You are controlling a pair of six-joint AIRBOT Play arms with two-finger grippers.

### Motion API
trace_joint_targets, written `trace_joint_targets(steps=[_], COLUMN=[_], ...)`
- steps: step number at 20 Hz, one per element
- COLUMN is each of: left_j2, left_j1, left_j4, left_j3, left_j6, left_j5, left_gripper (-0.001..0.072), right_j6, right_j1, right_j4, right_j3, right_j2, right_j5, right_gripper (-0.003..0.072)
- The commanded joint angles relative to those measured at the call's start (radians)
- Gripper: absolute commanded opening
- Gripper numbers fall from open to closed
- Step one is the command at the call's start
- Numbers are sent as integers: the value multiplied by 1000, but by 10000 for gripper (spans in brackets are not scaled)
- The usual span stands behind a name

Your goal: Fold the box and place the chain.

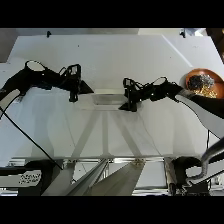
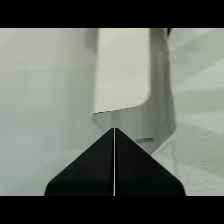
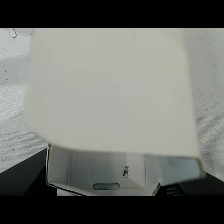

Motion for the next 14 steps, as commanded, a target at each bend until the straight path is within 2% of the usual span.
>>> trace_joint_targets(steps=[1, 3, 7, 11, 14], left_j2=[-14, -27, -45, -56, -76], left_j1=[-28, -48, -51, -51, -51], left_j4=[-53, -135, -301, -311, -311], left_j3=[-18, -18, -18, -19, -19], left_j6=[18, 22, 61, 58, 43], left_j5=[-30, 7, 149, 272, 299], left_gripper=[4, 5, 7, 7, 5], right_j6=[0, 0, 0, 0, 0], right_j1=[0, 0, 0, 0, 0], right_j4=[0, 0, 0, 0, 0], right_j3=[0, 0, 0, 0, 0], right_j2=[0, 0, 0, 0, 0], right_j5=[0, 0, 0, 0, 0], right_gripper=[518, 518, 518, 518, 518])
